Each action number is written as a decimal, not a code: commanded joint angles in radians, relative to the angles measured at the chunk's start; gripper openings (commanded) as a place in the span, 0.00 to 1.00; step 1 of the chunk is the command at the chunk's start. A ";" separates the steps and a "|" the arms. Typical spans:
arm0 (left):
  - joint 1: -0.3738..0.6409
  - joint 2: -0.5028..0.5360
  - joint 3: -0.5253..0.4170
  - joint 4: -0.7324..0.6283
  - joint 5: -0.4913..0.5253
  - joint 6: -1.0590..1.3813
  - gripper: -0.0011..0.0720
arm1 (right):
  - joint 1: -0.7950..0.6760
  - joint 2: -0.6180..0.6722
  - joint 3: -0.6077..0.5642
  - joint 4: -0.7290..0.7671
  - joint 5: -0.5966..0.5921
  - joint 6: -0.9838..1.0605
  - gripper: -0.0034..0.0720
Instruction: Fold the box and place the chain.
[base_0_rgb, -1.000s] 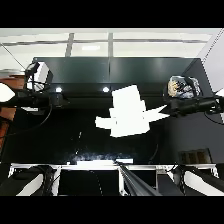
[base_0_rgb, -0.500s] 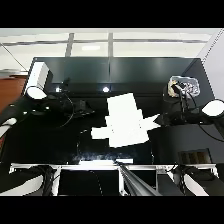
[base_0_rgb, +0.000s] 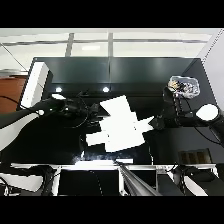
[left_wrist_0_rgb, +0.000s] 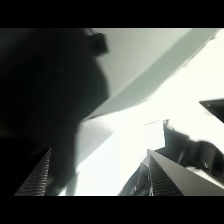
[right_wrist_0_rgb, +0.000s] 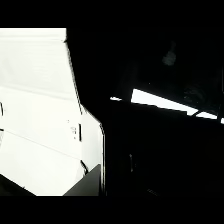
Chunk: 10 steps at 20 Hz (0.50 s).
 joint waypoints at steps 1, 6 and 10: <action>-0.021 -0.034 0.045 -0.035 -0.049 0.062 0.95 | 0.005 0.001 -0.001 0.010 -0.005 0.000 0.08; -0.047 -0.034 0.056 0.071 -0.112 0.159 0.95 | 0.005 0.001 -0.001 0.010 -0.013 0.000 0.08; -0.053 -0.034 0.056 0.082 -0.192 0.290 0.95 | 0.005 0.001 -0.001 0.010 -0.013 0.000 0.08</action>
